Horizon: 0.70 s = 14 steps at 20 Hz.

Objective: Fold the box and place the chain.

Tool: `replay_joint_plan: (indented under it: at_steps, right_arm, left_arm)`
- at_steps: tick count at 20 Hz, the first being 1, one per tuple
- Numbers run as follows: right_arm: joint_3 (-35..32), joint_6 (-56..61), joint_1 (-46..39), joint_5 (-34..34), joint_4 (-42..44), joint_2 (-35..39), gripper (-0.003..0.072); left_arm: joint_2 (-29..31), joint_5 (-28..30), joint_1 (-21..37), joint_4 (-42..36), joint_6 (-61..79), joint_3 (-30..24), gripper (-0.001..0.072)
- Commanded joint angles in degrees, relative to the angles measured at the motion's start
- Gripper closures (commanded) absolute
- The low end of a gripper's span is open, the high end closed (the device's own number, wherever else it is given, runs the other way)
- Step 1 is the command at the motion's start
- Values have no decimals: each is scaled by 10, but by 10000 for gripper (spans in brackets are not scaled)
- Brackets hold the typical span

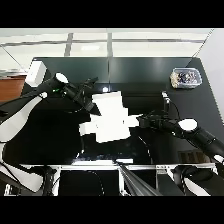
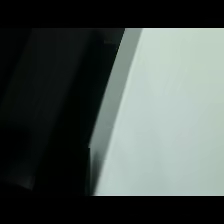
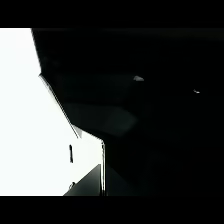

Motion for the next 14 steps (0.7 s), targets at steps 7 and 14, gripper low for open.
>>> replay_joint_plan:
  at_steps: [7,14]
  right_arm:
    - [70,9,-53,126,-150,1,-4]
    - [251,2,-118,303,-423,1,-1]
  left_arm:
    - [3,-6,0,2,37,2,685]
    - [140,137,-33,-7,116,-96,687]
